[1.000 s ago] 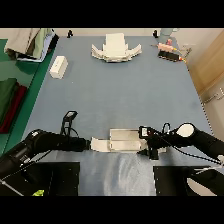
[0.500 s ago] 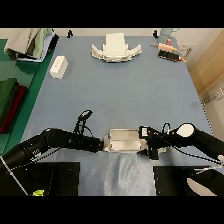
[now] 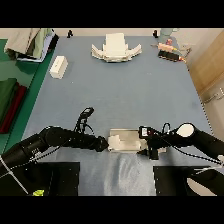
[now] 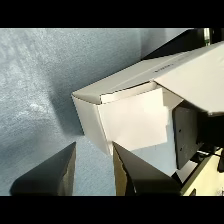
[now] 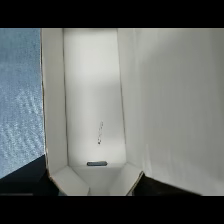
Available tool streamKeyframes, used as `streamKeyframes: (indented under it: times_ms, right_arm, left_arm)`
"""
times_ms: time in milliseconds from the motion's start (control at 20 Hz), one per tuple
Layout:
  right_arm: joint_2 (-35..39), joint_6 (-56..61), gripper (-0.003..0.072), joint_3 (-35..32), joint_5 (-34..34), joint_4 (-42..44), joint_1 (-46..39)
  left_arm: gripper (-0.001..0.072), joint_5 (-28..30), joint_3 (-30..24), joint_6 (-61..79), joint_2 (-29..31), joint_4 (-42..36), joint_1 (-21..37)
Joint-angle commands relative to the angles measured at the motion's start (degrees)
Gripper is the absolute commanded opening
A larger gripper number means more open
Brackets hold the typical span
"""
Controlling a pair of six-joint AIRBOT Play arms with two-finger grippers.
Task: Fold the box.
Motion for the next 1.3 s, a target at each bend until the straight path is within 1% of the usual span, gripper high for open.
streamKeyframes:
  times_ms: [0,200,350,400,450,550,650,700,750,900,1000,1150,1250]
  right_arm:
    - [0.0,0.0,0.0545,0.0,0.0,0.0,0.0]
    - [0.0,0.0,0.0545,0.0,0.0,0.0,0.0]
    - [0.0,0.0,0.0545,0.0,0.0,0.0,0.0]
    - [0.0,0.0,0.0545,0.0,0.0,0.0,0.0]
    - [0.0,0.0,0.0545,0.0,0.0,0.0,0.0]
    - [0.0,0.0,0.0545,0.0,0.0,0.0,0.0]
    - [0.0,0.0,0.0545,0.0,0.0,0.0,0.0]
    - [0.0,0.0,0.0545,0.0,0.0,0.0,0.0]
    - [0.0,0.0,0.0545,0.0,0.0,0.0,0.0]
    - [0.0,0.0,0.0545,0.0,0.0,0.0,0.0]
    - [0.0,0.0,0.0545,0.0,0.0,0.0,0.0]
    - [0.0,0.0,0.0545,0.0,0.0,0.0,0.0]
    - [0.0,0.0,0.0545,0.0,0.0,0.0,0.0]
  left_arm:
    - [0.0342,0.0,0.1,0.0,0.0,-0.8,0.0]
    - [0.0343,0.1,0.1,2.3,0.0,-5.5,-0.4]
    - [0.0343,1.4,0.1,3.1,-0.1,-5.7,-0.6]
    - [0.0354,2.3,0.1,3.2,-0.4,-5.7,-0.6]
    - [0.0353,3.0,0.1,3.2,-1.1,-5.8,-0.6]
    - [0.0351,2.5,0.9,3.2,-3.4,-5.7,-0.6]
    - [0.0349,1.9,3.5,2.3,-6.6,-5.1,-1.6]
    - [0.0350,1.9,4.8,0.3,-8.2,-3.3,-2.8]
    - [0.0350,1.9,6.3,-4.0,-9.9,0.5,-4.2]
    - [0.0349,-0.1,10.8,-21.3,-13.7,16.5,-8.0]
    - [0.0350,-2.7,14.4,-29.7,-15.9,24.3,-10.0]
    - [0.0349,-7.2,19.2,-37.2,-20.0,30.9,-12.7]
    - [0.0349,-11.4,22.9,-41.8,-23.5,34.6,-14.5]
